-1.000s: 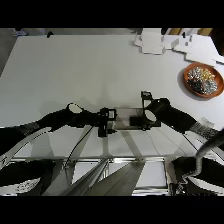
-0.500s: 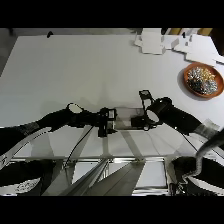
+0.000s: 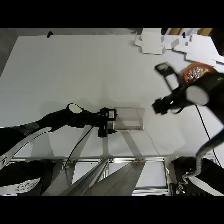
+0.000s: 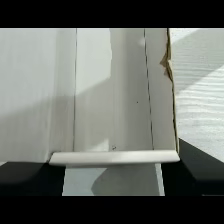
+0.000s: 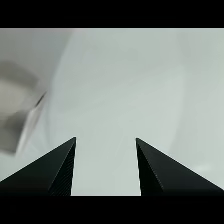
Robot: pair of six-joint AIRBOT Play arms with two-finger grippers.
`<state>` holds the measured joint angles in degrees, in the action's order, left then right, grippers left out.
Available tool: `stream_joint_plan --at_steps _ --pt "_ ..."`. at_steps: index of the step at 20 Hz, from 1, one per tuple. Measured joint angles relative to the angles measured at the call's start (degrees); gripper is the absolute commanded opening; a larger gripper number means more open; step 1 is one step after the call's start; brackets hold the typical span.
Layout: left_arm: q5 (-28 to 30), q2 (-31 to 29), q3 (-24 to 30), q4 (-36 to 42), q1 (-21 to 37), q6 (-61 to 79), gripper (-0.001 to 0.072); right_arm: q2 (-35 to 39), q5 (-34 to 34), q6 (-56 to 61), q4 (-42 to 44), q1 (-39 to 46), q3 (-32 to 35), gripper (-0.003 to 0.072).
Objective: Fold the box and place the chain.
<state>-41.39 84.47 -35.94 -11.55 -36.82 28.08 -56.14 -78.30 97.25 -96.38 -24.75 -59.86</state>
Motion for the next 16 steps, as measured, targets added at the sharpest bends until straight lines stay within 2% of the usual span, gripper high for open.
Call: stream_joint_plan --at_steps 2,4,5,10,13,16 --pt "-0.02 0.0 0.0 0.0 0.0 0.0 0.001 -0.79 3.08 -4.66 0.04 8.7 -3.48 0.0361" --pt "-0.02 0.0 0.0 0.0 0.0 0.02 0.001 -3.41 7.69 -8.92 1.49 17.53 -5.51 0.0219" --pt "0.0 0.0 0.0 0.0 0.0 0.0 0.001 -5.57 10.91 -10.69 3.08 21.53 -6.21 0.0197" --pt "-0.02 0.0 0.0 0.0 0.0 0.02 0.001 -20.92 20.65 -17.51 6.88 33.57 -12.13 0.0199" --pt "0.0 0.0 0.0 0.0 0.0 0.02 0.001 -30.71 21.66 -18.91 7.28 37.48 -18.27 0.0203" --pt "0.0 0.0 0.0 0.0 0.0 0.02 0.001 -37.27 21.59 -19.43 7.39 40.13 -21.77 0.0203"
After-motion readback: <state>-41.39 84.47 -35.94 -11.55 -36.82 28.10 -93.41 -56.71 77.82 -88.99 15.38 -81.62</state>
